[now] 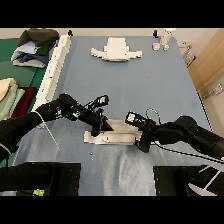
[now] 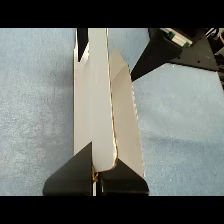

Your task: Fold the box.

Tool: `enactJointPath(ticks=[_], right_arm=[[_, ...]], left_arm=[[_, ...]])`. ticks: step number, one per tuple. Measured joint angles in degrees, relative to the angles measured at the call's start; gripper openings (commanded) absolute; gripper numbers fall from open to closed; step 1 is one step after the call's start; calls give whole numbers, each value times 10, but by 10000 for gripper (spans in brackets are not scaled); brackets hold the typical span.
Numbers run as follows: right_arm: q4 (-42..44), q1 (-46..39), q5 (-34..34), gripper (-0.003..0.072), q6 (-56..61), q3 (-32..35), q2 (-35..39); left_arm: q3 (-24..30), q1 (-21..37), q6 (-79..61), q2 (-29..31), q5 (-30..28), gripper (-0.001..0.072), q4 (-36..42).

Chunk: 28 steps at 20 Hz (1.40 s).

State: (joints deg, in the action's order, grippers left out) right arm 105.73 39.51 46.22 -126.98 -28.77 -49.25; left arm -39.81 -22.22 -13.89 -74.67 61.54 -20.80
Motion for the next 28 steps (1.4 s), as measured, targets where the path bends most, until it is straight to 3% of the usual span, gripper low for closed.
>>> enactJointPath(ticks=[3,7,28], right_arm=[[111,-55,-4,720,-180,21,-2],[181,-86,-5,719,-303,33,-9],[262,-145,3,707,-445,37,-66]], left_arm=[[0,0,0,0,0,12,0],[0,1,0,0,2,12,-1],[0,0,0,0,-1,12,1]])
